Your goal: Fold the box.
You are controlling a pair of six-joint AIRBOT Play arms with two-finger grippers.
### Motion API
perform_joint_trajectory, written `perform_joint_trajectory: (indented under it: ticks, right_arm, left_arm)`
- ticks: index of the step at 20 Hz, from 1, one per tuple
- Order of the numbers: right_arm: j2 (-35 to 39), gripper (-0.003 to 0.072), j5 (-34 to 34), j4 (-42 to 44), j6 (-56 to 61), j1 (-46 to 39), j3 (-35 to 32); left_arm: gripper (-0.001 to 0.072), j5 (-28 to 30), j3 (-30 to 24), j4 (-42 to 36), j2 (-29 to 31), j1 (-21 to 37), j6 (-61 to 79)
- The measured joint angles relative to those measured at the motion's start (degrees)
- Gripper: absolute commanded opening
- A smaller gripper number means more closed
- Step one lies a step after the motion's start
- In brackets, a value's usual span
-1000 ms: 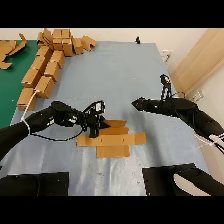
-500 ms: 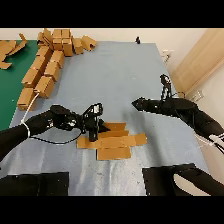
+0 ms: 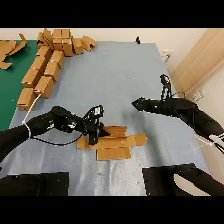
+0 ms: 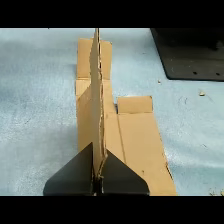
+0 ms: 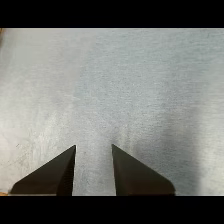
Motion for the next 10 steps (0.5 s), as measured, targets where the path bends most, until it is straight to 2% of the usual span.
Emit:
perform_joint_trajectory:
  ticks: [10]
  right_arm:
    - [0.0, 0.0354, 0.2, 0.0, 0.0, 0.0, 0.0]
  left_arm:
    - [0.0013, 1.1, 0.0, 0.3, 1.2, 0.1, -0.2]
